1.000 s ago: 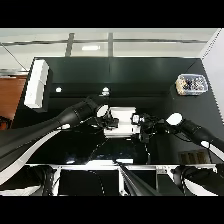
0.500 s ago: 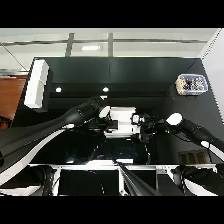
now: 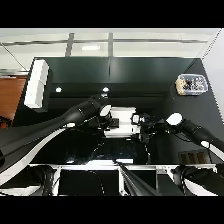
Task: Fold the box and place the chain.
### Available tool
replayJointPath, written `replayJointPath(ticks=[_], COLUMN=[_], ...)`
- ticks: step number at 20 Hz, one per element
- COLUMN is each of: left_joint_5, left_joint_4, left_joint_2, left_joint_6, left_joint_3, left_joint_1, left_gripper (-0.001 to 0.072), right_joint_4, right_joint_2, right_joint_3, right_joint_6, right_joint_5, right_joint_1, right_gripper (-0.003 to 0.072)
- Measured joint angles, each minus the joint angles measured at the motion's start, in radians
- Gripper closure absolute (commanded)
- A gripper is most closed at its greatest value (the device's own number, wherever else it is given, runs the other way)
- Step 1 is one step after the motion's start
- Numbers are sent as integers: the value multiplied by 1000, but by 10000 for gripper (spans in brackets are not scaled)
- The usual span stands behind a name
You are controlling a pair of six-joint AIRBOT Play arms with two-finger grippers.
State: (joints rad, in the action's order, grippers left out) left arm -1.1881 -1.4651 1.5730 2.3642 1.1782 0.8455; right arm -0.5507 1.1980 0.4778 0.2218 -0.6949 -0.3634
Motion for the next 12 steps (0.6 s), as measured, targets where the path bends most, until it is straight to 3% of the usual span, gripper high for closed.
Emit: replayJointPath(ticks=[2, 4, 5, 6, 7, 8, 9, 12], left_joint_5=[2, 19, 24, 15, 12, 17, 18, 19], left_joint_4=[0, 0, -1, -4, -8, -10, -12, -19], left_joint_2=[0, 0, 0, 0, 0, 0, 0, 0], left_joint_6=[3, 7, 7, 9, 9, 10, 9, 6], left_joint_3=[0, 1, 2, 1, 1, 2, 1, 1], left_joint_1=[0, 0, 0, 0, 0, 0, 0, 0], left_gripper=[644, 344, 332, 334, 388, 597, 685, 685], right_joint_4=[0, 0, 0, 0, 0, 0, 0, 0], right_joint_2=[0, 0, 0, 0, 0, 0, 0, 0], right_joint_3=[0, 0, 0, 0, 0, 0, 0, 0], right_joint_6=[0, 0, 0, 0, 0, 0, 0, 0], right_joint_5=[0, 0, 0, 0, 0, 0, 0, 0], right_joint_1=[0, 0, 0, 0, 0, 0, 0, 0], right_gripper=[283, 283, 283, 283, 283, 283, 283, 282])
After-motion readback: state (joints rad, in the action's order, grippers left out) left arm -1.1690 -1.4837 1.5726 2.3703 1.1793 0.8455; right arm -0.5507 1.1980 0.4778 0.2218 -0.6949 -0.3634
